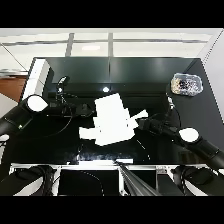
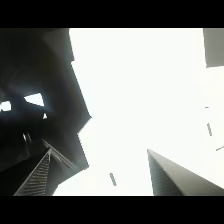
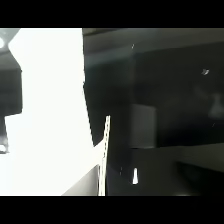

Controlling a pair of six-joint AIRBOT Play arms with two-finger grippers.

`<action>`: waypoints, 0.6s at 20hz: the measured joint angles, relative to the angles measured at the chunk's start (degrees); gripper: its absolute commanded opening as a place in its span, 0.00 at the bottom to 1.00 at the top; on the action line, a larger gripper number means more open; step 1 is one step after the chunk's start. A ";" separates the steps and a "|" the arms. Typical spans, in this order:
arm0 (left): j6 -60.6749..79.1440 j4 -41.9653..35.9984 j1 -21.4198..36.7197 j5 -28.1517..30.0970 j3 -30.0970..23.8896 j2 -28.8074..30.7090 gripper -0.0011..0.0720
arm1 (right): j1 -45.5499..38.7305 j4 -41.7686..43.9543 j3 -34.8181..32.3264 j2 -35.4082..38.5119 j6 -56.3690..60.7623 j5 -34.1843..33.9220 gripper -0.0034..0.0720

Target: Fold the box and place the chain.

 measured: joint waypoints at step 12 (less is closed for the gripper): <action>14.97 -15.78 9.62 -9.25 -6.03 -2.89 0.97 | 2.25 1.29 -0.85 7.06 -12.24 2.45 0.09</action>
